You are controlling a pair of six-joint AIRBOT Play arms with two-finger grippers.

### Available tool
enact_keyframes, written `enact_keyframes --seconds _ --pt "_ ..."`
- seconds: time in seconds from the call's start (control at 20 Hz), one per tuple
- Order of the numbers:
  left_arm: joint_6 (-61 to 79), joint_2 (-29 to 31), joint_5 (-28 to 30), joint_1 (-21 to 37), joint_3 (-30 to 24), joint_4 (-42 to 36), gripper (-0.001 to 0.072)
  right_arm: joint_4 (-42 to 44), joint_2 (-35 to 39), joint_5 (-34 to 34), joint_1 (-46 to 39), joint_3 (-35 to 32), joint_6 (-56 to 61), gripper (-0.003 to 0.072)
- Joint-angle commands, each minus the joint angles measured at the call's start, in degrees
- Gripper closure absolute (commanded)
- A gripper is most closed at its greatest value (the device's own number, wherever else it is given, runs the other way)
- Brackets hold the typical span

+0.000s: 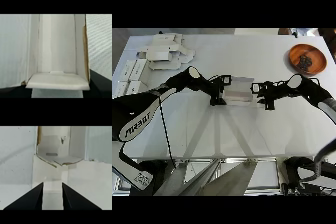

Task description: Fold the box and place the chain.

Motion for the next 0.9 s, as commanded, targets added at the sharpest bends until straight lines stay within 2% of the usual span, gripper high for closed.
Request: enact_keyframes --seconds 0.0,0.15,0.3,0.4,0.6,0.85 --pt "0.02 0.02 0.0 0.0 0.04 0.02 0.0126 4.55 -1.22 -2.71 0.0 0.0 -0.09 0.044" --pt "0.02 0.02 -0.02 0.0 0.04 0.02 0.0126 5.84 -1.25 -5.99 0.66 0.0 -0.26 0.0468" --pt "0.0 0.02 -0.02 0.0 0.04 0.02 0.0126 6.27 -1.29 -5.75 2.75 0.0 -1.14 0.0471" --pt "0.02 0.02 -0.02 0.0 0.04 0.02 0.0126 6.27 -1.29 -5.88 4.55 0.0 -2.03 0.0537" --pt "0.02 0.02 0.0 0.0 0.04 0.02 0.0126 6.36 -1.29 -5.95 6.71 0.0 -2.86 0.0538" --pt "0.02 0.02 -0.02 0.0 0.04 0.02 0.0126 11.08 -1.29 -7.34 6.71 0.0 -2.86 0.0527"
